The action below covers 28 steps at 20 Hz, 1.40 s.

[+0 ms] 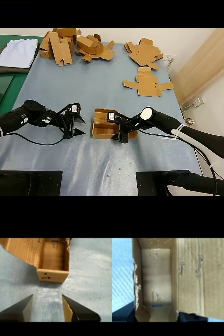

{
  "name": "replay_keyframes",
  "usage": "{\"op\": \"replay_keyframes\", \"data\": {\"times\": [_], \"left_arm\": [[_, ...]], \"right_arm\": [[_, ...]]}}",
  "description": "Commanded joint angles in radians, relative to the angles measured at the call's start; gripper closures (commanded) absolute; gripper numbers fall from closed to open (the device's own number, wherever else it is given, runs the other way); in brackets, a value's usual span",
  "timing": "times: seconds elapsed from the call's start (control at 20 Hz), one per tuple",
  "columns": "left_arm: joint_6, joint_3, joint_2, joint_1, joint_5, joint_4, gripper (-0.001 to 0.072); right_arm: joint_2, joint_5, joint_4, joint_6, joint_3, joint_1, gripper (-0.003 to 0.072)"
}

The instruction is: Fold the box.

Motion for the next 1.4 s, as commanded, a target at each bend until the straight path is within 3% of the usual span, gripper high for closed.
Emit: {"op": "replay_keyframes", "data": {"times": [0.0,0.5,0.8,1.35], "left_arm": [[0.032,-0.014,0.008,-0.043,0.021,-0.01,0.0019],[0.02,-0.014,0.003,-0.137,0.104,-0.028,0.0018],[0.021,-0.013,-0.056,-0.142,0.124,-0.059,0.0018],[0.029,-0.013,-0.059,-0.204,0.2,-0.098,0.0019]], "right_arm": [[0.0,-0.006,0.001,0.0,0.001,-0.001,0.0161],[0.0,-0.006,0.001,0.0,0.001,-0.001,0.0161],[-0.001,-0.007,0.001,0.0,0.001,-0.001,0.016],[-0.001,-0.01,0.001,0.0,0.001,-0.001,0.016]]}}
